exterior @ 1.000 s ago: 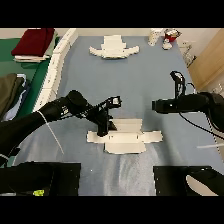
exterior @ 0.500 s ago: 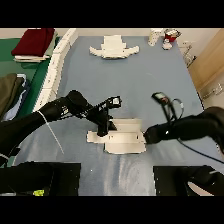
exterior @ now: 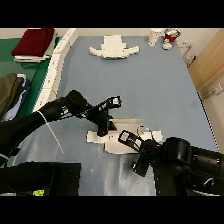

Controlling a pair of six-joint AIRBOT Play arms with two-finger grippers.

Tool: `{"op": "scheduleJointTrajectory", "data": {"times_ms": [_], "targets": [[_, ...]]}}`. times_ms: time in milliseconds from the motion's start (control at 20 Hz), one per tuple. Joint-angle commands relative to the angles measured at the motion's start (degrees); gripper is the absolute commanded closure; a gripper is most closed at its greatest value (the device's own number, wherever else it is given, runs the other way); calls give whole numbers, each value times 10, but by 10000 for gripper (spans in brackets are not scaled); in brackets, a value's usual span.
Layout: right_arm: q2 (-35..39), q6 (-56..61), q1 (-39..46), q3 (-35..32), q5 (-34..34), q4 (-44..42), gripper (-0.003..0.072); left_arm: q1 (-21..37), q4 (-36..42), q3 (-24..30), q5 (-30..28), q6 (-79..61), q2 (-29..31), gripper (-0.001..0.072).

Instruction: Fold the box.

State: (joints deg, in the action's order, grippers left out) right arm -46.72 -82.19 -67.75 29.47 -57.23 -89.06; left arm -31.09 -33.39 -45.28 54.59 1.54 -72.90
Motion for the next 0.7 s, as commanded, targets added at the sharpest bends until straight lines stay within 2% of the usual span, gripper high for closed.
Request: {"op": "scheduleJointTrajectory", "data": {"times_ms": [0, 200, 500, 650], "targets": [[-45, 17, -19, -3, 24, 82, -28, 0, 0, 0, 0, 0, 0, 697], [-54, 189, -19, 0, 27, 217, -29, 0, 0, 0, 0, 0, 0, 698], [-3, 206, -17, 9, 9, 211, -34, 0, 0, 0, 0, 0, 0, 697], [13, 166, 15, 9, 8, 211, -34, 0, 0, 0, 0, 0, 0, 697]]}}
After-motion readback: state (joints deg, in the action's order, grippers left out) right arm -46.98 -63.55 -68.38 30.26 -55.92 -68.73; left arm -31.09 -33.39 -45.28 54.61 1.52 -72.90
